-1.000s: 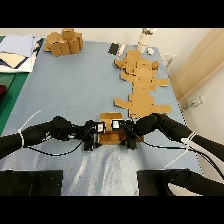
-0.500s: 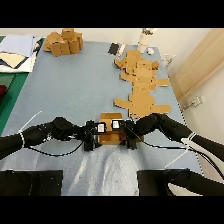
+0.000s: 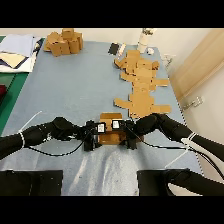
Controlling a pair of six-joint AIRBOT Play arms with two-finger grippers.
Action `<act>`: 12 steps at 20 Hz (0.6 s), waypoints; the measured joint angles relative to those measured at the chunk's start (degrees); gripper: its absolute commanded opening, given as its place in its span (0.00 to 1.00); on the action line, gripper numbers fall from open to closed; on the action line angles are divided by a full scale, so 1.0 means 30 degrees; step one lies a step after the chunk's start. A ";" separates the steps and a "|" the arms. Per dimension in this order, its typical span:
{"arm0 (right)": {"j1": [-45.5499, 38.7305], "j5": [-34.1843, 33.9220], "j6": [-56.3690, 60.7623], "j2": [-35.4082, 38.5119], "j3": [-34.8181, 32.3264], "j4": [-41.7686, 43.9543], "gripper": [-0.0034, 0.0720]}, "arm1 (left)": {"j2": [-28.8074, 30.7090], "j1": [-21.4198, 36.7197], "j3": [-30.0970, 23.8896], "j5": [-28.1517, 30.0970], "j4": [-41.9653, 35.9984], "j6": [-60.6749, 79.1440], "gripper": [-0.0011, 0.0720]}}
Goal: Fold the box.
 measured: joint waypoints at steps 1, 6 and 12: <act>0.0000 0.0000 0.0000 0.0000 0.0000 0.0000 0.71 | 0.0000 0.0000 0.0000 0.0000 0.0000 0.0000 0.85; 0.0000 0.0000 -0.0007 0.0000 0.0000 0.0007 0.98 | 0.0000 0.0000 0.0000 0.0000 0.0000 -0.0007 0.85; 0.0000 -0.0503 0.1552 0.0087 0.0342 0.0015 0.99 | 0.0000 0.0000 0.0000 0.0087 0.0051 0.0007 0.85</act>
